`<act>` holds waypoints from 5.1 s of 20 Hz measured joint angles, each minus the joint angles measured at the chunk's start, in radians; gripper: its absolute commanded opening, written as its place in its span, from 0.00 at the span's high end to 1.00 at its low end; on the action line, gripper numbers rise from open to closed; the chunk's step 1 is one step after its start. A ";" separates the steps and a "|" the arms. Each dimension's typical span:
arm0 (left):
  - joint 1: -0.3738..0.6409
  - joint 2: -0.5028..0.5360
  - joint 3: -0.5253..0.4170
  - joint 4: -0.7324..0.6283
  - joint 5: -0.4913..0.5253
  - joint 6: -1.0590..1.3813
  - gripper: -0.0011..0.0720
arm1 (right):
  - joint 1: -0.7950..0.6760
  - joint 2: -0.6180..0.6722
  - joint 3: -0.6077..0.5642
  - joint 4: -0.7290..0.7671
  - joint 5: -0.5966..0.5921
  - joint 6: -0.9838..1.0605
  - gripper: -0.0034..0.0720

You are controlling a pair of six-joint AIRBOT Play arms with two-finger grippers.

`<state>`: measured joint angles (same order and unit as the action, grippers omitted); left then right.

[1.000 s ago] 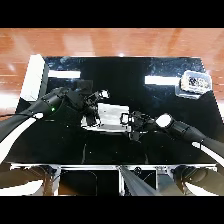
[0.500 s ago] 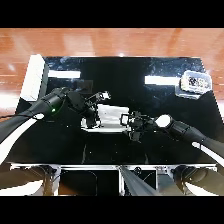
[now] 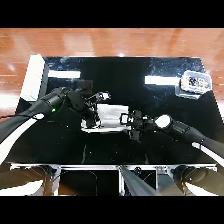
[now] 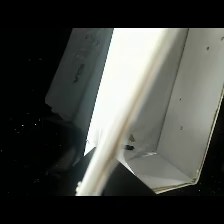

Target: Fold the box and place the chain.

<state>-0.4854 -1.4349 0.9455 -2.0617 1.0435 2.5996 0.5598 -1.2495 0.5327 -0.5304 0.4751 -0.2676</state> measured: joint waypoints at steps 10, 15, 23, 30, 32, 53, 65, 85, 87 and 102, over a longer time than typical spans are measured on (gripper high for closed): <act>-0.001 0.000 0.000 0.004 -0.001 -0.010 0.96 | -0.001 0.000 0.001 0.009 0.054 0.044 0.13; -0.001 0.000 0.000 0.006 -0.003 -0.008 0.96 | -0.001 0.000 0.001 0.010 0.063 0.051 0.14; -0.001 0.003 0.000 0.008 -0.005 -0.011 0.80 | -0.003 0.000 0.001 0.048 0.063 0.050 0.14; -0.001 0.040 0.000 0.013 -0.001 -0.035 0.13 | -0.003 0.000 0.001 0.057 0.061 0.051 0.14; -0.001 0.044 0.000 0.013 0.004 -0.050 0.13 | -0.003 0.000 0.001 0.056 0.059 0.051 0.14; 0.069 0.358 -0.090 -0.035 0.154 -0.327 0.95 | -0.003 0.000 0.001 0.055 0.052 0.092 0.14; -0.089 0.377 -0.147 -0.094 -0.164 -0.340 0.95 | -0.003 -0.008 0.001 0.002 0.035 0.111 0.14; -0.125 0.222 -0.152 -0.098 -0.479 -0.356 0.95 | -0.003 -0.010 0.001 -0.006 0.033 0.111 0.14; -0.126 0.190 -0.152 -0.099 -0.489 -0.363 0.95 | -0.003 -0.010 0.001 -0.006 0.033 0.111 0.14; -0.132 0.185 -0.149 -0.092 -0.443 -0.389 0.95 | -0.003 -0.010 0.001 -0.006 0.035 0.111 0.14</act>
<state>-0.6178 -1.2499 0.7963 -2.1532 0.6006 2.2101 0.5571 -1.2591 0.5339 -0.5365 0.5098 -0.1566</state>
